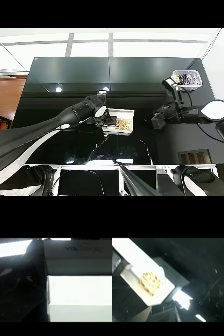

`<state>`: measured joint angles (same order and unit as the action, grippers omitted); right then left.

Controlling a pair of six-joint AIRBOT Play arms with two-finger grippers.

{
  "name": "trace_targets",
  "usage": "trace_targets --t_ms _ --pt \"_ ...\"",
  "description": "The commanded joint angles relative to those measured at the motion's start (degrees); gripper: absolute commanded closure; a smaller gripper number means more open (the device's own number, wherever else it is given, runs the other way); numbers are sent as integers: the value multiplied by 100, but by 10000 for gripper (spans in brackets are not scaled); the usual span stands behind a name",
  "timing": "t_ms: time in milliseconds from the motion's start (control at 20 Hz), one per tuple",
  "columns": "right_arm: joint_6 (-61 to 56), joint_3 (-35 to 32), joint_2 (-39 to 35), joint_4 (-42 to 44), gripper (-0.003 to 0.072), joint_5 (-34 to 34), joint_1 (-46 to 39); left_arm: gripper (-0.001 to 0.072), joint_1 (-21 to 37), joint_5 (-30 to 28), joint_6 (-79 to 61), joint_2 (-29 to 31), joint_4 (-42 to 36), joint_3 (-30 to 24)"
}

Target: Fold the box and place the chain.

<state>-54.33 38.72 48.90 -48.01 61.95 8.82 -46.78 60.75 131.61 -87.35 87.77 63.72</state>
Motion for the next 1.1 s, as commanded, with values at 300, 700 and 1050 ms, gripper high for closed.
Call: trace_targets --t_ms 300,700,1050 --pt "-33 7 -31 -118 333 424 -227 193 22 -219 -90 848 210 4" --pt "-35 7 -31 -166 333 273 -227 194 706 -192 -2197 3429 1329 -1539" --pt "-291 4 -31 -157 333 214 -227 4 2321 -1449 -9556 3322 -3410 -2977"
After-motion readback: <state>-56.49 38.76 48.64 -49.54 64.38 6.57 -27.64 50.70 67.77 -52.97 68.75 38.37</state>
